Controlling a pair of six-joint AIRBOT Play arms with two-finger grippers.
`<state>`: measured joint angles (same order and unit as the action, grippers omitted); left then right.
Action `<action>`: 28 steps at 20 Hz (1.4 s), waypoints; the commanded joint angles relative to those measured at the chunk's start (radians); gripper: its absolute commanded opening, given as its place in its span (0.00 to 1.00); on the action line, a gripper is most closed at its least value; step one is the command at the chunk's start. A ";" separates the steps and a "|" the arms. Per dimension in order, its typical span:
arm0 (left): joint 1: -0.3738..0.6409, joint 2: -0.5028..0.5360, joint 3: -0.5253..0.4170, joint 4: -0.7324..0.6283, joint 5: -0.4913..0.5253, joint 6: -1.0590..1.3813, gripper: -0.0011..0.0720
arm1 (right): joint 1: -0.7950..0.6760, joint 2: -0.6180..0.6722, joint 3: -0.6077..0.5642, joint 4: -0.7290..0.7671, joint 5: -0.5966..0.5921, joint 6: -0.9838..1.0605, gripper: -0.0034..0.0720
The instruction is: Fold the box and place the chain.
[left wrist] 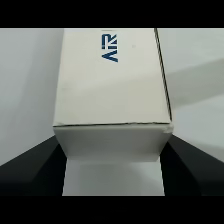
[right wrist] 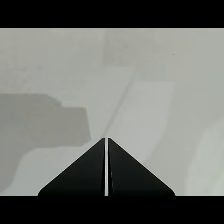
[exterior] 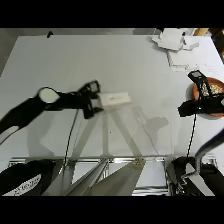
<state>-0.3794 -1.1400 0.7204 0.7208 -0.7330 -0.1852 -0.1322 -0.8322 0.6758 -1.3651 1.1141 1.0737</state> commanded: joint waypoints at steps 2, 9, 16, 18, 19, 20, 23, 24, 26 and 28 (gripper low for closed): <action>0.348 0.248 0.001 0.434 -0.009 -0.572 0.36 | -0.001 0.001 0.001 0.001 0.000 0.002 0.07; 0.912 0.336 -0.004 0.523 -0.016 -0.887 0.37 | -0.001 0.001 0.002 0.001 0.001 0.002 0.07; 1.065 0.158 -0.038 0.561 -0.129 -0.949 0.45 | -0.001 0.001 0.002 0.000 0.000 0.001 0.07; 1.065 0.111 -0.038 0.561 -0.175 -0.949 0.81 | -0.001 0.001 0.002 0.000 0.000 0.001 0.07; 1.065 0.098 -0.038 0.561 -0.196 -0.949 0.86 | -0.001 0.001 0.002 0.000 0.000 0.001 0.07; 1.065 0.092 -0.038 0.560 -0.215 -0.949 0.89 | -0.001 0.001 0.002 0.000 0.000 0.001 0.07; 1.063 0.091 -0.038 0.553 -0.249 -0.950 0.90 | -0.001 0.001 0.002 0.000 0.000 0.001 0.07; 1.063 0.091 -0.038 0.552 -0.258 -0.955 0.92 | -0.001 0.001 0.002 0.000 0.000 0.001 0.07; 1.063 0.097 -0.038 0.552 -0.278 -0.967 0.92 | -0.001 0.001 0.002 0.000 0.000 0.001 0.07; 1.063 0.121 -0.038 0.552 -0.296 -0.967 0.92 | -0.001 0.001 0.002 0.000 0.000 0.001 0.07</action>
<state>0.6827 -1.0348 0.6830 1.2736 -0.9901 -1.1458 -0.1322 -0.8322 0.6762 -1.3647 1.1137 1.0748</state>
